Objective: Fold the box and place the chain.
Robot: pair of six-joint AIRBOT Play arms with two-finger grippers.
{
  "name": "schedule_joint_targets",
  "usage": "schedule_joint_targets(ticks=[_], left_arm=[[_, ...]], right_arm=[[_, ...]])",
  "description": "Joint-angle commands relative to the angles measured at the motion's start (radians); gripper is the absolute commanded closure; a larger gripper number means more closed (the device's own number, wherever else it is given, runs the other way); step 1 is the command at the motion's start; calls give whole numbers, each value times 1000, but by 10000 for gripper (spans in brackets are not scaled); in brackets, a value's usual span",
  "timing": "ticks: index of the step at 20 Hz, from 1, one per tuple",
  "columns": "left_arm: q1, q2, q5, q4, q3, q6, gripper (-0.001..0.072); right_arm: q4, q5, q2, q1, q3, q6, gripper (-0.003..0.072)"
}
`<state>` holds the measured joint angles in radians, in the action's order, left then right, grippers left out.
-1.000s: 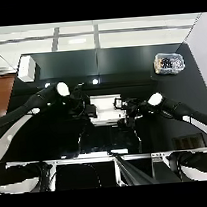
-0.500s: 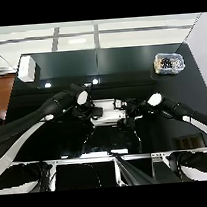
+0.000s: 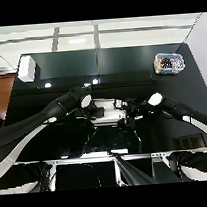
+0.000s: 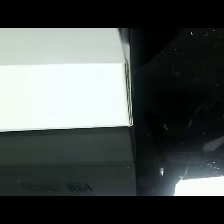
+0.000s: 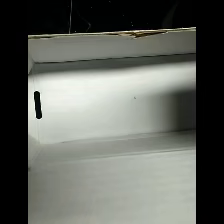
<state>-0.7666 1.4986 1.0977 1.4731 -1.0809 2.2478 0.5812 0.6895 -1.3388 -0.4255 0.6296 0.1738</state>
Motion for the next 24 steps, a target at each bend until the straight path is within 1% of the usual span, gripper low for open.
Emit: schedule_joint_targets(ticks=[1,2,3,4,5,7,8,9,10,13,14,15,16,18,22,24], left_arm=[[-2,1,-21,-19,-1,12,684],[-2,1,-21,-22,-1,12,675],[-2,1,-20,-23,-3,11,530],[-2,1,-21,-23,-4,12,339],[-1,1,-21,-23,-5,12,306],[-1,1,-21,-14,-5,12,307],[-1,2,-21,-12,-5,12,362],[-1,2,-21,-7,-5,11,550],[-1,2,-21,-1,-5,11,685],[-2,8,-20,4,-5,12,686],[-2,9,-20,4,-5,12,686],[-2,9,-20,4,-5,11,685],[-2,9,-20,4,-5,11,686],[-2,9,-18,4,-5,11,685],[-2,9,-2,11,-5,8,685],[-2,9,8,11,-5,3,685]], right_arm=[[0,-2,0,0,1,0,590],[0,-2,0,0,1,0,590],[0,-2,0,0,1,0,590],[0,-2,0,0,1,0,590],[0,-2,0,0,1,0,590],[0,-2,0,0,1,0,590],[0,-2,0,0,1,0,590],[0,-2,0,0,1,0,590],[0,-2,0,0,1,0,590],[-1,-2,0,0,1,0,588],[-1,-3,0,0,1,-1,529],[-1,-2,1,0,1,-3,179],[0,-1,2,0,1,-7,4],[43,18,27,0,1,-43,4],[202,67,90,0,1,-93,15],[205,66,102,0,1,-92,15]])
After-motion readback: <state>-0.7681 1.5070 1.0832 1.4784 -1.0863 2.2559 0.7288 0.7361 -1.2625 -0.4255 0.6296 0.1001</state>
